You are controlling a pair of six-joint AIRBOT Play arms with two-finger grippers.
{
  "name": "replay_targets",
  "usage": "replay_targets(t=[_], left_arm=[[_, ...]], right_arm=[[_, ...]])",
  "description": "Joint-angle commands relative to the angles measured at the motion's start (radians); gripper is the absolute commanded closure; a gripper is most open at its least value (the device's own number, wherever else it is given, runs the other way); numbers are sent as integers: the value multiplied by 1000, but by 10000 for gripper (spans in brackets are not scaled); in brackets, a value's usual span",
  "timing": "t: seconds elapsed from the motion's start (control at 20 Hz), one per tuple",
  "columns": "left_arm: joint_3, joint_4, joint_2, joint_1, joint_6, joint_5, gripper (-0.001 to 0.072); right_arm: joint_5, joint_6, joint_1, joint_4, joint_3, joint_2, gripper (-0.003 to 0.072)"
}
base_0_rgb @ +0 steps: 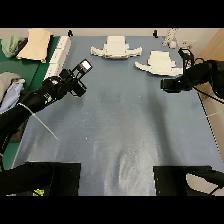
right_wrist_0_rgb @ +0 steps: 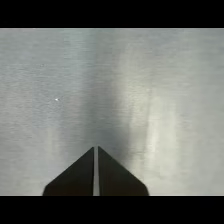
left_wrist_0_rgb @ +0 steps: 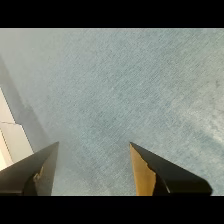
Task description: Fold the box.
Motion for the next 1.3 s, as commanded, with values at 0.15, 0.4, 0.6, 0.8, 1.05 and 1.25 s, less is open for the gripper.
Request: replay_targets(t=[0.15,0.4,0.6,0.8,1.05,1.25], left_arm=[[1,0,0,0,0,0,18],[1,0,0,0,0,0,18],[1,0,0,0,0,0,18],[1,0,0,0,0,0,18],[1,0,0,0,0,0,19],[1,0,0,0,0,0,18]], right_arm=[[-78,163,-165,-16,238,-157,297],[-181,160,-430,134,585,-475,202],[-146,129,-494,361,707,-694,232],[-111,95,-467,498,820,-840,233],[-75,96,-423,524,944,-936,320],[-47,96,-412,528,945,-939,466]])
